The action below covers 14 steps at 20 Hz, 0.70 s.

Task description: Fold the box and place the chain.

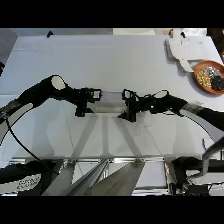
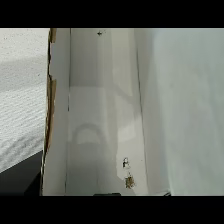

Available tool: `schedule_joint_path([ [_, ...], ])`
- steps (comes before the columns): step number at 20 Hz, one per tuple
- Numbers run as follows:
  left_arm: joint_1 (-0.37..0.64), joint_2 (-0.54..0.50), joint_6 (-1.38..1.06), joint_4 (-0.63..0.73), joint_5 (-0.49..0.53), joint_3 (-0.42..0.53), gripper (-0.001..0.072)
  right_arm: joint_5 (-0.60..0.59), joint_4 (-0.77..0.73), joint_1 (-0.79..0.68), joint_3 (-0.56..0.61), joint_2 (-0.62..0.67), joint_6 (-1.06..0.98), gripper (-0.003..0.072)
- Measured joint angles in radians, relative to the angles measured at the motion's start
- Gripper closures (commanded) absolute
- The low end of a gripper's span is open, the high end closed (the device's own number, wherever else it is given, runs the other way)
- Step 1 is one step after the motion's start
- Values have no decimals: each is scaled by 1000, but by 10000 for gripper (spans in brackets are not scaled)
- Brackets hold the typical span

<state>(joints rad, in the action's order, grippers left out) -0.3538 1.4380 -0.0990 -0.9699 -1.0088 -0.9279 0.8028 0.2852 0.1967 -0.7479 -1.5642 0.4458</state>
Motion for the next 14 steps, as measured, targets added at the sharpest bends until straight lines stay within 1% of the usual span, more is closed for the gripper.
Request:
schedule_joint_path([
  [5,0,17,-12,6,2,0,280,0,0,0,0,0,0,167],
  [7,0,27,-14,8,2,0,328,0,0,0,0,0,0,167],
  [9,0,32,-15,9,11,0,329,0,-1,0,0,0,0,167],
  [10,0,34,-15,9,17,0,341,0,-1,0,0,0,0,167],
  [11,0,35,-16,10,24,0,386,0,-1,0,0,0,0,167],
  [12,0,36,-18,12,29,0,397,0,-1,0,0,0,0,167],
  [14,0,37,-17,13,37,0,398,0,-1,0,0,0,0,167],
])
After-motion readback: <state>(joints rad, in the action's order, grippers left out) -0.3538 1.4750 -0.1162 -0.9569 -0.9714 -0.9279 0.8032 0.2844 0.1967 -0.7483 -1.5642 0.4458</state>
